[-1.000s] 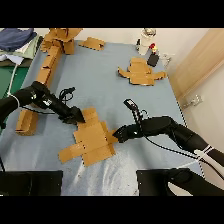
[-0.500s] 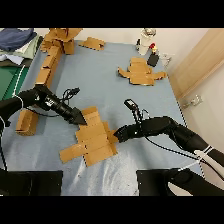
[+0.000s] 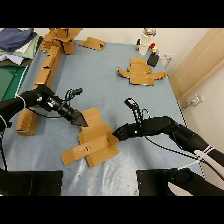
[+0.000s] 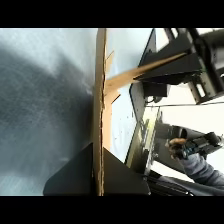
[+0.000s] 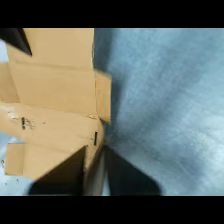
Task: Fold the box.
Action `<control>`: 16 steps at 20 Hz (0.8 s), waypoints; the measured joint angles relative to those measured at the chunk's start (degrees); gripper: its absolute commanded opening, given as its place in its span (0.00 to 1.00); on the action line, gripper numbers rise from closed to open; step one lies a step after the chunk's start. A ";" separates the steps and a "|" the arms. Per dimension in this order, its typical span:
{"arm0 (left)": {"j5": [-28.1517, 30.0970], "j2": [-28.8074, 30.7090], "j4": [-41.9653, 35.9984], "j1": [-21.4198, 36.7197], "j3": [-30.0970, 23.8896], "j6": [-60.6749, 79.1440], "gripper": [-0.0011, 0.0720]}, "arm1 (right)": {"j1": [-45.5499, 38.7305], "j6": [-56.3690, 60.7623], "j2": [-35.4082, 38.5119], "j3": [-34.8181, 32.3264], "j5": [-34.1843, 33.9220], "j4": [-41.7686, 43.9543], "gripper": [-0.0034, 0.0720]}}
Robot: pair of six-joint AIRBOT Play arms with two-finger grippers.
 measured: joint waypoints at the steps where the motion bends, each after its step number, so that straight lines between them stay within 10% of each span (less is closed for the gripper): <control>1: 0.15 0.02 -0.02 -0.33 0.15 0.96 0.03 | -0.13 0.28 0.00 0.15 0.07 -1.16 0.53; 5: 2.69 2.10 0.04 -2.78 0.79 5.29 0.03 | -4.61 12.09 0.11 4.83 -0.90 -14.27 0.52; 7: 5.73 4.66 0.20 -4.66 0.90 7.45 0.03 | -7.74 17.97 0.07 8.85 -3.91 -20.63 0.04; 16: 22.36 15.32 12.31 -18.58 0.50 17.88 0.03 | -9.77 26.23 0.07 16.74 -16.83 -17.53 0.05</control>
